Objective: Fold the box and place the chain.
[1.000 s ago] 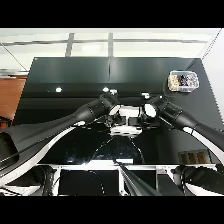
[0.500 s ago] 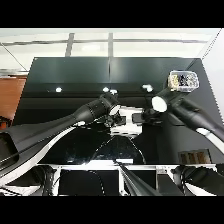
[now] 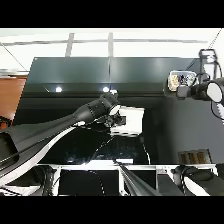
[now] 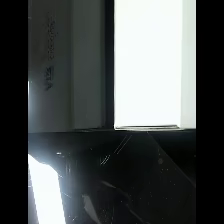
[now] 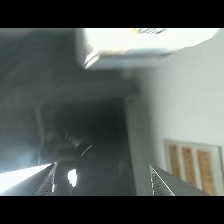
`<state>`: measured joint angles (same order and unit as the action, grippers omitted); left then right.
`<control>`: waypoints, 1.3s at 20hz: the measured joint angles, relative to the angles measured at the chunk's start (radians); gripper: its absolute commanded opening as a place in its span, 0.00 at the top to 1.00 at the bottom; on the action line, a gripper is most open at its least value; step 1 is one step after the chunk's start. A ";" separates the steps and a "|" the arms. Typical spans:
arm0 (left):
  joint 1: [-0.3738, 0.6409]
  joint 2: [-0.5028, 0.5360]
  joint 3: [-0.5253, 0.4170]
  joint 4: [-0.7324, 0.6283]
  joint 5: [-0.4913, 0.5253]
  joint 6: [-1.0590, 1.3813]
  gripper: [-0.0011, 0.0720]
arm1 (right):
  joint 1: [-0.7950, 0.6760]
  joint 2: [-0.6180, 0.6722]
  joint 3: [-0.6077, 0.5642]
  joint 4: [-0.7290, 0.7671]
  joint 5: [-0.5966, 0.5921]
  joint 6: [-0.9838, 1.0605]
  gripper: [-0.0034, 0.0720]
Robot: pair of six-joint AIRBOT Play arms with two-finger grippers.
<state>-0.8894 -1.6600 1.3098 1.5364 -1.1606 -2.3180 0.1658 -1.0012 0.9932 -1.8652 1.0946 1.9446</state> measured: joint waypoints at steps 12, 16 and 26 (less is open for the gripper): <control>0.000 0.000 0.000 0.000 0.000 0.000 0.94 | -0.349 -0.657 0.523 0.517 -0.085 0.072 0.24; 0.000 0.000 0.000 0.000 0.000 0.000 0.94 | -0.361 -0.793 0.652 0.560 -0.029 0.133 0.24; 0.000 0.000 0.000 0.000 0.000 0.000 0.94 | -0.365 -0.908 0.701 0.583 -0.003 0.119 0.93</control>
